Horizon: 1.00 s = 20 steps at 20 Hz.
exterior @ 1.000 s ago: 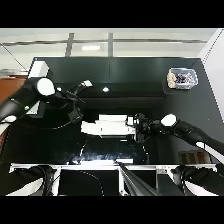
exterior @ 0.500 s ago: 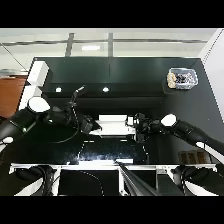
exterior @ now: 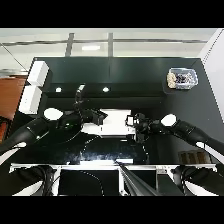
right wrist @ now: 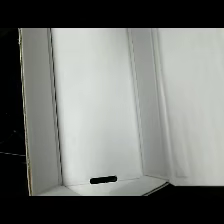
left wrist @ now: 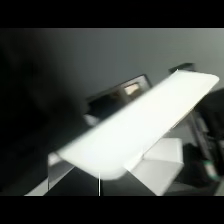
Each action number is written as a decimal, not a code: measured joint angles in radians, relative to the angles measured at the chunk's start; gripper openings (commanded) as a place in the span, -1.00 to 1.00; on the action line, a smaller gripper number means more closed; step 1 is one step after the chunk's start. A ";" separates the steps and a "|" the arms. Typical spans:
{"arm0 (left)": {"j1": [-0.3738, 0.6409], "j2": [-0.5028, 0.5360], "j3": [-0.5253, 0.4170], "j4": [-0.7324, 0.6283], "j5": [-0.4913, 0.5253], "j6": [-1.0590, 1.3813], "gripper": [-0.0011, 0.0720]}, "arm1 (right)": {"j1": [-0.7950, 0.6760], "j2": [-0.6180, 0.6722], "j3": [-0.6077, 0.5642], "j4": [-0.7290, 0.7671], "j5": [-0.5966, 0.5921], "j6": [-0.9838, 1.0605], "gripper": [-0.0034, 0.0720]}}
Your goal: Fold the box and place the chain.
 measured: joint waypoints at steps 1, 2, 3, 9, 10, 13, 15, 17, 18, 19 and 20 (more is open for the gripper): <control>-0.011 -0.018 -0.001 -0.003 0.019 0.003 -0.90 | 0.000 0.000 0.000 0.000 0.000 0.000 0.74; -0.021 -0.035 -0.001 -0.008 0.038 0.006 -0.90 | 0.000 0.000 0.000 0.000 0.000 0.000 0.74; -0.029 -0.047 -0.002 -0.009 0.052 0.008 -0.90 | 0.000 0.000 0.000 0.000 0.000 0.000 0.74; -0.055 -0.079 -0.002 -0.018 0.086 0.014 -0.90 | 0.000 0.000 0.000 0.000 0.000 0.000 0.74; -0.056 -0.081 -0.002 -0.018 0.089 0.014 -0.90 | 0.000 0.000 0.000 0.000 0.000 0.000 0.74; -0.058 -0.084 -0.002 0.021 0.085 0.014 -0.90 | 0.000 0.000 0.000 0.000 0.000 0.000 0.74; -0.056 -0.084 0.002 0.066 0.076 0.014 -0.90 | 0.000 0.000 0.000 -0.001 0.000 0.000 0.74; -0.044 -0.080 0.014 0.108 0.066 0.014 -0.90 | 0.000 0.000 0.000 -0.001 0.000 -0.001 0.74; -0.033 -0.072 0.024 0.127 0.053 0.014 -0.90 | 0.000 0.000 0.000 -0.001 0.000 0.000 0.74; -0.018 -0.062 0.033 0.146 0.049 0.014 -0.90 | 0.000 0.000 0.000 0.000 0.000 0.000 0.74; -0.001 -0.048 0.040 0.165 0.047 0.014 -0.90 | 0.000 0.000 0.000 0.000 0.000 0.000 0.74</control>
